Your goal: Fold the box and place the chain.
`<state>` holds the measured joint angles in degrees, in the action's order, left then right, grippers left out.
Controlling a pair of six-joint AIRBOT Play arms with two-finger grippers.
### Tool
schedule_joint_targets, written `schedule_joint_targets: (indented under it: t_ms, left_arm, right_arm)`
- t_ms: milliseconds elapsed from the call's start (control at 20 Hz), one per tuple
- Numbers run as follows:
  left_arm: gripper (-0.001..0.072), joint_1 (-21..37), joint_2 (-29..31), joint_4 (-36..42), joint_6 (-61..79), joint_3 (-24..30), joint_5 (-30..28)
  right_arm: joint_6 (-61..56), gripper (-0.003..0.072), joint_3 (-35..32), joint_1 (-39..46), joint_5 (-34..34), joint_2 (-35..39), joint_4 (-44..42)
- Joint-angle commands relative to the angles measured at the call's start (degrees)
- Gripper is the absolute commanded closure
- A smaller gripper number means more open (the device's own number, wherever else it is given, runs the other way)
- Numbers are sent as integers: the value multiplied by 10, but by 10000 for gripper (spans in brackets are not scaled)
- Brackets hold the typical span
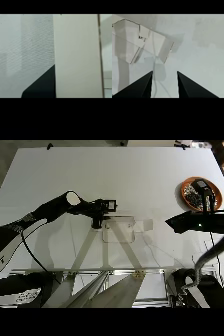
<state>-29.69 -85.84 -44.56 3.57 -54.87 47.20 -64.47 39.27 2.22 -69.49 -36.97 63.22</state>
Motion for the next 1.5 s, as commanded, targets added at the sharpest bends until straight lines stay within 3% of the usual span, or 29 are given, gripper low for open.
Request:
schedule_joint_targets:
  t_ms: [0,450,650,750,1150,1450]
  left_arm:
    - [702,0,-16,-1,-13,0,21]
    - [697,0,-23,0,-13,0,30]
    - [697,0,-23,0,-13,0,38]
    - [699,0,-22,0,-12,0,31]
    - [701,0,-22,0,-17,0,-25]
    - [696,0,-22,0,-17,0,-29]
  right_arm:
    - [0,343,1,0,0,0,0]
    - [1,343,1,0,-2,0,0]
    - [47,371,1,0,-35,0,-3]
    - [52,409,1,0,-45,0,-3]
    - [51,408,1,0,-44,0,-3]
    - [50,408,1,0,-44,0,-3]
